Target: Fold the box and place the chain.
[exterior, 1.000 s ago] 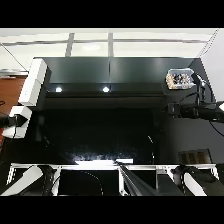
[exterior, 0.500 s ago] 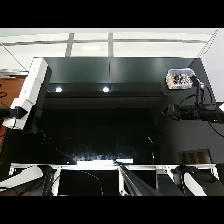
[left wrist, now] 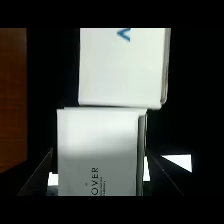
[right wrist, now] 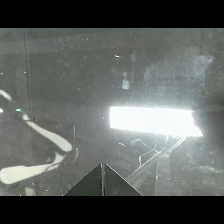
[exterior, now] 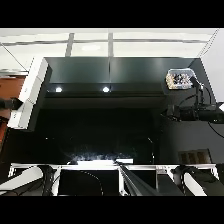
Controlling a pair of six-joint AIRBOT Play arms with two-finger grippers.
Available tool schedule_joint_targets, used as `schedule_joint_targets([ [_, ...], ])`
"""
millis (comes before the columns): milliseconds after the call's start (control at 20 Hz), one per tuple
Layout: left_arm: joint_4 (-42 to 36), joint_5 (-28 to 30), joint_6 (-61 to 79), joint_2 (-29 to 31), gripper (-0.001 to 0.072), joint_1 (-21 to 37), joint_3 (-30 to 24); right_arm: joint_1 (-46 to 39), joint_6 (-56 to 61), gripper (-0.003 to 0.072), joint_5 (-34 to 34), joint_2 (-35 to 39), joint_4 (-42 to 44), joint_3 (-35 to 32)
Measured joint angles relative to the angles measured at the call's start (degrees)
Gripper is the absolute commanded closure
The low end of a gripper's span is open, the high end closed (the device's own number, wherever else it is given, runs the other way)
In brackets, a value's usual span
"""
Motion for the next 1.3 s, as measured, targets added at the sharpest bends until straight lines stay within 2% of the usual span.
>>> schedule_joint_targets([
  [50,-0.6,-1.4,-1.6,1.8,0.0002,-0.9,1.4,0.0,-0.1,0.0672,0.2,0.0,0.2,0.0],
  [100,-1.2,-3.0,-3.3,3.8,0.0047,-2.1,2.8,0.0,-0.5,0.0672,0.7,0.1,0.2,0.0],
  [150,-1.4,-4.6,-5.0,5.6,0.0288,-3.5,4.0,0.0,-1.0,0.0672,1.5,0.4,0.1,0.0],
  [200,-1.6,-6.3,-7.3,7.8,0.0681,-5.2,5.1,0.0,-1.7,0.0672,2.5,0.9,0.1,0.0],
  [350,-1.9,-11.8,-12.7,14.3,0.069,-11.5,6.6,0.0,-3.0,0.0673,4.7,4.7,-0.6,0.0],
  [450,-2.1,-13.9,-15.4,19.5,0.069,-16.9,4.8,0.6,-3.4,0.0673,3.4,9.1,-1.2,-0.3],
  [550,-2.6,-13.0,-18.7,25.6,0.0689,-23.0,0.0,1.8,-3.6,0.0672,-1.4,13.3,-3.5,-1.4],
  [700,-2.7,-7.4,-22.7,35.1,0.0687,-32.0,-10.8,3.5,-3.7,0.0671,-11.0,16.9,-9.2,-4.8],
  [800,-1.9,-4.1,-24.2,39.7,0.0686,-36.0,-16.5,4.0,-3.8,0.0671,-15.1,17.9,-11.5,-7.1],
  [1000,-1.3,-1.0,-25.4,44.1,0.0686,-39.3,-21.5,4.3,-3.8,0.067,-17.2,18.7,-13.6,-9.0],
  [1300,-2.3,-0.3,-25.8,45.5,0.0686,-40.4,-23.1,4.4,-3.8,0.067,-18.1,18.9,-14.5,-9.7],
])
